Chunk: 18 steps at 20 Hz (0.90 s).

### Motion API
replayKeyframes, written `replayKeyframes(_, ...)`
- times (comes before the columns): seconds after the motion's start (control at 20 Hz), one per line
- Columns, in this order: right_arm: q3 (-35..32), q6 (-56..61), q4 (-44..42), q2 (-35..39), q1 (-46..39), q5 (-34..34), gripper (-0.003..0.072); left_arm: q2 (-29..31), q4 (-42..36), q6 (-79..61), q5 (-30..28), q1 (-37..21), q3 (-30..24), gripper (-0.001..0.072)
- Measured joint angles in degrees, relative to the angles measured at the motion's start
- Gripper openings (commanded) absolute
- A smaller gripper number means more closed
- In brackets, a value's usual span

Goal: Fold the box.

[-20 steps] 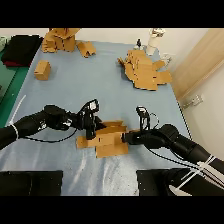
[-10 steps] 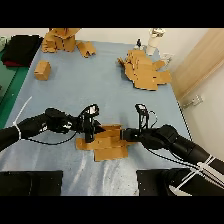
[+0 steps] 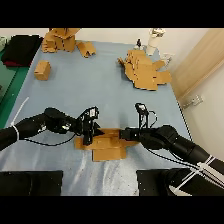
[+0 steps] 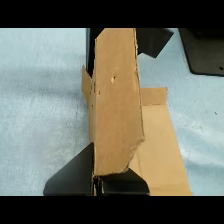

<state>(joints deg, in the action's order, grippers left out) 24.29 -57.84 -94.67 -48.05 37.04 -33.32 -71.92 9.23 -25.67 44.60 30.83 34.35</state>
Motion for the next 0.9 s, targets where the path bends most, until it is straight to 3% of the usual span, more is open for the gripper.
replayKeyframes(0.45, 0.0, 11.0, 12.9, 7.2, -0.2, -9.3, 0.0003, 1.0, 2.6, 2.6, 0.9, -1.1, 0.1, 0.0012)
replayKeyframes(0.9, 0.0, 13.3, 14.7, 6.8, -0.2, -12.0, 0.0003, 1.1, 2.7, 3.2, 0.7, -1.1, 0.1, 0.0012)
